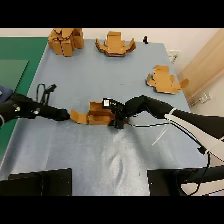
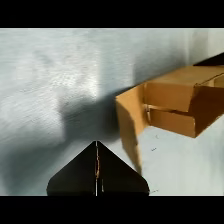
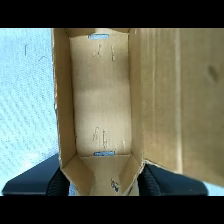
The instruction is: Fold the box.
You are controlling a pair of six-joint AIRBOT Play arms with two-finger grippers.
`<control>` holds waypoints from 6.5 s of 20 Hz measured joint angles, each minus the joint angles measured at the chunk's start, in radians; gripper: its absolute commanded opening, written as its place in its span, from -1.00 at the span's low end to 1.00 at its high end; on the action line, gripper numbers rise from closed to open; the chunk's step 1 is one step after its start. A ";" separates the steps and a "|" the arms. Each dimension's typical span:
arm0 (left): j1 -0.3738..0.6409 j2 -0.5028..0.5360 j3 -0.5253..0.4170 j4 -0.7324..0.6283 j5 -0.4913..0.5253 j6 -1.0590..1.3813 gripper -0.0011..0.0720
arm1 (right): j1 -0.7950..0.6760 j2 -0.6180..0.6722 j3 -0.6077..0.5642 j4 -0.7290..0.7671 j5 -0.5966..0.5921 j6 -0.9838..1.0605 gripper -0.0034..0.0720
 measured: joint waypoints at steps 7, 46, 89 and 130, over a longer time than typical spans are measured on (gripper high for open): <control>-0.133 -0.045 0.058 -0.131 -0.079 0.147 -0.31 | 0.000 0.000 0.000 0.000 0.000 0.000 -0.88; -0.711 -0.114 0.380 0.836 0.047 -1.215 0.22 | 0.000 0.000 0.000 0.000 0.000 -0.001 -0.88; -0.117 0.169 0.096 0.206 -0.178 0.212 0.77 | 0.000 0.000 0.000 0.000 -0.011 0.007 -0.88; -0.359 -0.253 0.327 0.108 -0.103 0.979 -0.92 | -0.010 0.070 -0.001 -0.081 -0.034 0.181 0.98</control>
